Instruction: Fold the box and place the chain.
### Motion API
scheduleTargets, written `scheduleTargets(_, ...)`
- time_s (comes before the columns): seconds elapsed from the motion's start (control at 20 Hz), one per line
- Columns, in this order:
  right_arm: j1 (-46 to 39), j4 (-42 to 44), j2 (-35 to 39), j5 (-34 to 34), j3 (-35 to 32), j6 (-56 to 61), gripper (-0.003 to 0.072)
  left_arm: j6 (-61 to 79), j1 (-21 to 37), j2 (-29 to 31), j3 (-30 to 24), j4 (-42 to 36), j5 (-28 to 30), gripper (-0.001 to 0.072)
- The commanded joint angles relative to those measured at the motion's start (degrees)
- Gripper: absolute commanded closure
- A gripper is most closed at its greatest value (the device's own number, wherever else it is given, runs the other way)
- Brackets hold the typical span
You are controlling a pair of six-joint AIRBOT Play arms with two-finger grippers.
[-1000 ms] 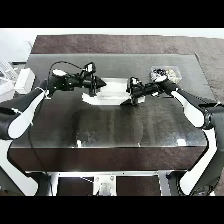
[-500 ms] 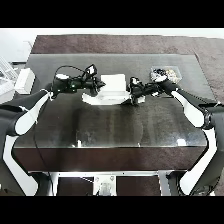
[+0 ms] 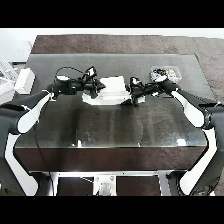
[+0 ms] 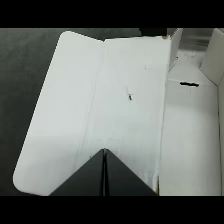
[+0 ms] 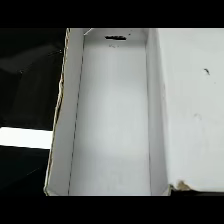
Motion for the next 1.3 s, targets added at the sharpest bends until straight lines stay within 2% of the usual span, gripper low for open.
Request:
scheduleTargets(0.0,0.0,0.0,0.0,0.0,0.0,0.0,0.0105,0.3,0.0,-0.3,0.0,0.2,-0.3,0.0691)
scheduleTargets(0.3,0.0,0.0,0.0,0.0,0.0,0.0,0.0104,0.5,0.0,1.0,0.5,-0.2,-1.5,0.0692)
scheduleTargets(0.5,0.0,0.0,0.0,0.0,0.0,0.0,0.0105,0.3,0.1,5.1,1.6,0.6,-3.0,0.0691)
scheduleTargets(0.6,0.0,0.0,0.0,0.0,0.0,0.0,0.0104,-0.4,0.5,7.9,1.6,4.3,-4.4,0.0691)
scheduleTargets(0.75,0.0,0.0,0.0,0.0,0.0,0.0,0.0104,-7.4,1.6,12.3,1.6,18.8,-7.7,0.0689)
scheduleTargets(0.8,0.0,0.0,0.0,0.0,0.0,0.0,0.0105,-10.2,1.8,13.4,1.7,23.8,-9.5,0.0656)
scheduleTargets(0.85,0.0,0.0,0.0,0.0,0.0,0.0,0.0105,-13.9,2.0,14.3,1.7,28.5,-10.8,0.0329)
scheduleTargets(0.9,0.0,0.0,0.0,0.0,0.0,0.0,0.0105,-19.0,2.1,14.9,1.6,32.0,-11.1,0.0093)
scheduleTargets(1.05,0.0,0.0,0.0,0.0,0.0,0.0,0.0105,-24.0,2.1,14.7,1.2,36.2,-14.3,0.0097)
scheduleTargets(1.25,0.0,0.0,0.0,0.0,0.0,0.0,0.0105,-24.0,2.1,14.5,-0.9,36.5,-13.2,0.0097)
